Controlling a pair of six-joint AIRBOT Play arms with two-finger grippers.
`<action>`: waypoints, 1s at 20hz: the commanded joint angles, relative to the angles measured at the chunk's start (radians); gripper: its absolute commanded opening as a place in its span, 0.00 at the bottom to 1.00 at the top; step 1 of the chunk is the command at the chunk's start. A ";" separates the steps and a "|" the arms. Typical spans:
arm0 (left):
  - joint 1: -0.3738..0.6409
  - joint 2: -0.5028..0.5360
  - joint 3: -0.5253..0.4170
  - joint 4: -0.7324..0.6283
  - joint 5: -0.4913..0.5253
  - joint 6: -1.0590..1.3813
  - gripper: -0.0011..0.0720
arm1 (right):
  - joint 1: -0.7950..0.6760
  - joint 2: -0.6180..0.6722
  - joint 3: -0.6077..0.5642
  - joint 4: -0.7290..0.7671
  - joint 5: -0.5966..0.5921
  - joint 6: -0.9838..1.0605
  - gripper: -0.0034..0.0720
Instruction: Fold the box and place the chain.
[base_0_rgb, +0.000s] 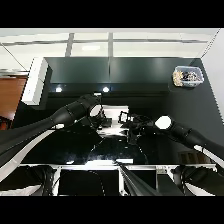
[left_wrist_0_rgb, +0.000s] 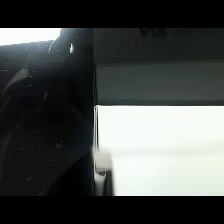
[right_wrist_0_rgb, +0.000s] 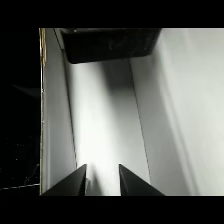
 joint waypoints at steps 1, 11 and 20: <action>0.000 -0.001 0.000 -0.001 -0.001 0.002 0.05 | -0.001 0.000 0.000 0.000 -0.009 0.003 0.23; 0.000 -0.001 0.000 -0.001 -0.002 0.002 0.05 | -0.087 0.198 0.000 -0.134 0.037 0.201 0.13; 0.000 -0.001 0.000 -0.002 -0.003 0.002 0.05 | -0.622 0.406 -0.087 -0.434 0.227 1.305 0.13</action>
